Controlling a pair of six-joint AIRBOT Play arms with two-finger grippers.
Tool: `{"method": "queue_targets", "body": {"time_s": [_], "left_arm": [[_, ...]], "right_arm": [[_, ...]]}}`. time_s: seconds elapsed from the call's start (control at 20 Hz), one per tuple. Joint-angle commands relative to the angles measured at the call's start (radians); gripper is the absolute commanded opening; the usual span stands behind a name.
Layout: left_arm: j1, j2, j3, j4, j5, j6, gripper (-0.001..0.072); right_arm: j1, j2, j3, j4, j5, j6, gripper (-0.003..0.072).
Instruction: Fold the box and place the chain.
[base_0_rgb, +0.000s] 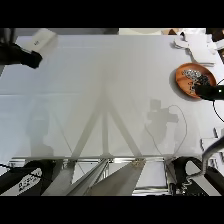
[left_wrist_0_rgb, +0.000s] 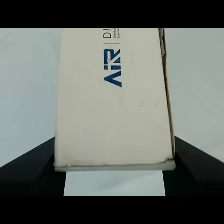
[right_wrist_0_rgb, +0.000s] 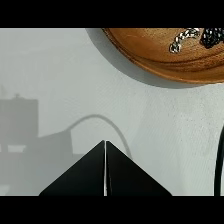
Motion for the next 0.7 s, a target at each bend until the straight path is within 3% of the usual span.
{"method": "queue_targets", "body": {"time_s": [0.0, 0.2, 0.3, 0.45, 0.65], "left_arm": [[0.104, -0.014, -0.011, -0.101, 0.251, -0.154, 0.0002], [0.110, -0.026, -0.199, -0.171, 0.507, -0.154, 0.0002], [0.112, -0.046, -0.298, -0.172, 0.573, -0.153, 0.0004], [0.112, -0.117, -0.364, -0.146, 0.526, -0.144, 0.0009], [0.112, -0.227, -0.369, -0.146, 0.473, -0.144, 0.0010]], "right_arm": [[0.000, -0.001, 0.000, 0.000, 0.000, 0.000, 0.0014], [0.000, -0.001, 0.000, 0.000, -0.011, 0.000, 0.0014], [0.000, -0.001, 0.000, 0.000, -0.023, 0.000, 0.0014], [0.000, -0.001, 0.000, 0.000, -0.039, 0.000, 0.0014], [0.000, -0.001, 0.000, -0.001, -0.039, 0.000, 0.0014]]}}
